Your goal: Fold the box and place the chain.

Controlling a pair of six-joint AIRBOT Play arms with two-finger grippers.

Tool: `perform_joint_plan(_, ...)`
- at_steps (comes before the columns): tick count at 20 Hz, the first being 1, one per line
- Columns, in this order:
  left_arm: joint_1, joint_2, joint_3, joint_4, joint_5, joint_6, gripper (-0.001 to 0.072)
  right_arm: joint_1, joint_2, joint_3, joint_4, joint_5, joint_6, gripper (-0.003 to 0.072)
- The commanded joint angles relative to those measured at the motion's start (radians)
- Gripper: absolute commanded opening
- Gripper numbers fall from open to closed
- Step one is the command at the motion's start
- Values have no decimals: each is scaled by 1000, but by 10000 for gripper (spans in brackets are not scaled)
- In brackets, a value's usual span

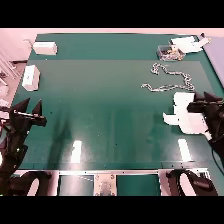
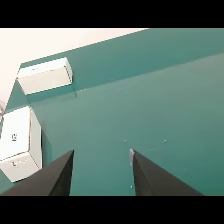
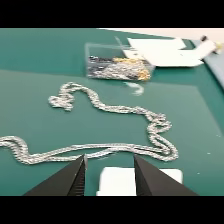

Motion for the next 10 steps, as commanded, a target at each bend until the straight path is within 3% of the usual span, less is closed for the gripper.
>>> perform_joint_plan(1, 0, 1, 1, 0, 0, 0, 419, -157, -172, 114, -53, 72, 60, 378)
perform_joint_plan(3, 0, 1, 1, 0, 0, 1, 419, -282, -288, 191, -232, 203, 260, 379)
perform_joint_plan(7, 0, 1, 1, 0, 0, 0, 419, -539, -506, 425, -902, 620, 900, 372)
perform_joint_plan(10, 0, 1, 1, 0, 1, 1, 419, -685, -621, 634, -1091, 921, 1073, 375)
